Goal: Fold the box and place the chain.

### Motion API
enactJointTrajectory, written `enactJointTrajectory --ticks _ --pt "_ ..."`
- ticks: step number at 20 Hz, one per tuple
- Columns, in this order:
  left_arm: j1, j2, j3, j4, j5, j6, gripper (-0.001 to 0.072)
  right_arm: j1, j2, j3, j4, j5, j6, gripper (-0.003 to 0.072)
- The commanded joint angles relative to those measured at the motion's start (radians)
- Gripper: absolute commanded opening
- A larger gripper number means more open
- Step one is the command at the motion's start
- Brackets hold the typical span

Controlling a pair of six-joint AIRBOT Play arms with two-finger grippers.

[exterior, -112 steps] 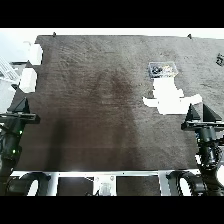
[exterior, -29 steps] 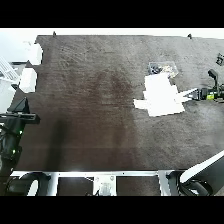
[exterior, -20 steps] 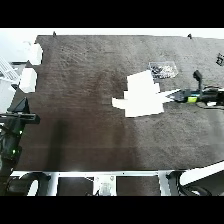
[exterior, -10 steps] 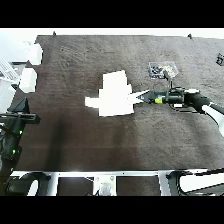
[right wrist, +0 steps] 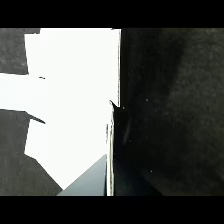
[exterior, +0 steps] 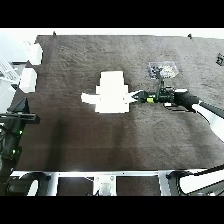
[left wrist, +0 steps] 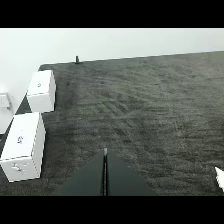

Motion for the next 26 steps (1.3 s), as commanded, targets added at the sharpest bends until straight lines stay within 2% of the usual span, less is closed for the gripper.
enactJointTrajectory --ticks 1,9,10,11,15,17,19,22,24,26 --pt "0.0 0.001 0.0 0.0 -0.002 0.0 0.0024 0.013 -0.018 0.015 0.0 -0.013 0.001 0.0004" --pt "0.0 0.001 0.0 0.0 -0.021 -0.002 0.0036 0.021 -0.018 0.015 0.0 -0.016 -0.002 0.0005" --pt "0.0 0.001 0.0 0.001 -0.028 -0.002 0.0289 0.026 -0.018 0.015 0.0 -0.016 -0.002 0.0004" --pt "0.0 -0.005 0.0 0.0 -0.031 -0.004 0.0437 0.03 -0.018 0.015 0.0 -0.016 -0.002 0.0005" --pt "0.0 -0.088 0.037 0.001 -0.119 0.0 0.0418 0.039 -0.018 0.015 0.0 -0.017 -0.002 0.0005" --pt "0.0 -0.197 0.092 0.001 -0.166 0.0 0.0417 0.039 -0.018 0.015 0.0 -0.018 -0.002 0.0005" --pt "0.0 -0.361 0.174 0.003 -0.235 0.001 0.0418 0.039 -0.018 0.015 0.0 -0.018 -0.002 0.0005" --pt "0.0 -0.612 0.31 0.006 -0.399 0.009 0.0419 0.039 -0.018 0.015 0.001 -0.018 -0.002 0.0005" --pt "0.0 -0.792 0.419 0.011 -0.48 -0.04 0.0418 0.039 -0.018 0.015 0.004 -0.021 -0.002 0.0006" --pt "0.0 -0.978 0.556 0.088 -0.564 -0.153 0.0418 0.039 -0.018 0.015 0.004 -0.021 -0.001 0.0006"
